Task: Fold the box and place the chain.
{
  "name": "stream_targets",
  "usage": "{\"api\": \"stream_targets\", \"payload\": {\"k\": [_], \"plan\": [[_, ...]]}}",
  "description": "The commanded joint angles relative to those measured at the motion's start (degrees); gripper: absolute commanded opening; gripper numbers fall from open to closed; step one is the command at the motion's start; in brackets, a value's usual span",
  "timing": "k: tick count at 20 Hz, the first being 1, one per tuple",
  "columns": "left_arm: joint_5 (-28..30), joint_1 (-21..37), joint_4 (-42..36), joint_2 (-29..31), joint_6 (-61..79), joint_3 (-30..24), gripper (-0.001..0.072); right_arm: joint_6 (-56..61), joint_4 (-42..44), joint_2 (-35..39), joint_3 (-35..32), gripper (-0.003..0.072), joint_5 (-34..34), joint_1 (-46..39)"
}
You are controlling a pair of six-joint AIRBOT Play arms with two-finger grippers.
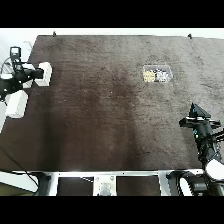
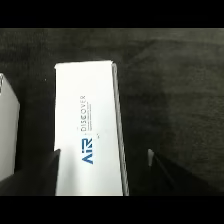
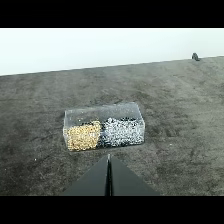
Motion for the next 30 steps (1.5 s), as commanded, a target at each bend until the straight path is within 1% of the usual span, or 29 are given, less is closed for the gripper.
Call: {"api": "stream_targets", "payload": {"k": [1, 2, 3, 4, 6, 7, 9, 11, 12, 13, 15, 16, 17, 18, 20, 22, 26, 27, 30], "plan": [[-8.87, -0.02, 3.61, 6.64, 0.09, 0.0, 0.0025, 0.0, 0.0, -0.04, -0.04, 0.0009, 0.02, 0.04], [-11.8, -0.02, 3.8, 8.94, 0.02, -0.13, 0.0017, 0.0, 0.02, -0.04, -0.04, 0.0009, 0.02, 0.04], [-13.0, -0.15, 3.74, 11.34, 0.02, -0.72, 0.0014, 0.0, 0.02, -0.04, -0.04, 0.0009, 0.02, 0.04], [-12.41, -0.15, 3.3, 14.36, 0.07, -2.08, 0.0013, 0.0, 0.0, -0.04, -0.04, 0.0009, 0.02, 0.04], [-7.3, -0.15, 1.42, 22.47, 0.83, -7.52, 0.0013, 0.0, 0.0, -0.04, -0.04, 0.0009, 0.02, 0.04], [-5.68, -0.15, -0.07, 26.62, 3.63, -10.91, 0.0013, 0.0, 0.0, -0.04, -0.04, 0.0009, 0.02, 0.04], [-2.29, -0.13, -6.16, 35.21, 9.75, -19.02, 0.0013, 0.0, 0.0, -0.04, -0.04, 0.0009, 0.02, 0.04], [-1.77, -0.15, -13.79, 43.41, 15.3, -27.43, 0.0013, 0.0, 0.0, -0.04, -0.04, 0.0008, 0.02, 0.04], [-2.36, -0.15, -16.04, 47.54, 17.09, -31.89, 0.0013, 0.0, 0.0, -0.04, -0.04, 0.0009, 0.02, 0.04], [-3.54, -0.15, -16.79, 51.15, 19.67, -35.89, 0.0013, 0.0, 0.0, -0.04, -0.04, 0.0009, 0.02, 0.04], [-2.82, -0.15, -17.27, 57.96, 20.02, -43.69, 0.0013, 0.0, 0.0, -0.04, -0.04, 0.0009, 0.02, 0.04], [-2.08, -0.15, -18.75, 61.46, 20.0, -47.54, 0.0013, 0.0, 0.0, -0.04, -0.04, 0.0009, 0.02, 0.04], [-1.01, -0.13, -20.81, 64.74, 20.13, -50.95, 0.0013, 0.0, 0.0, -0.04, -0.04, 0.0009, 0.02, 0.04], [-0.09, -0.15, -21.2, 68.48, 20.24, -54.18, 0.0013, 0.0, 0.0, -0.04, -0.04, 0.0009, 0.02, 0.04], [3.98, -0.15, -21.51, 75.52, 19.19, -59.21, 0.0013, 0.0, 0.0, -0.04, -0.04, 0.0009, 0.02, 0.04], [6.6, -0.15, -21.59, 79.67, 16.39, -61.88, 0.0013, 0.0, 0.0, -0.04, -0.04, 0.0009, 0.02, 0.04], [5.49, -0.15, -21.62, 80.19, 12.87, -62.97, 0.0013, 0.0, 0.0, -0.04, -0.04, 0.0009, 0.02, 0.04], [4.79, -0.15, -21.62, 80.19, 12.85, -62.97, 0.0013, 0.0, 0.0, -0.04, -0.04, 0.0009, 0.02, 0.04], [-1.22, -0.15, -21.75, 80.19, 11.56, -63.06, 0.0013, 0.0, 0.0, -0.04, -0.04, 0.0009, 0.02, 0.04]]}}
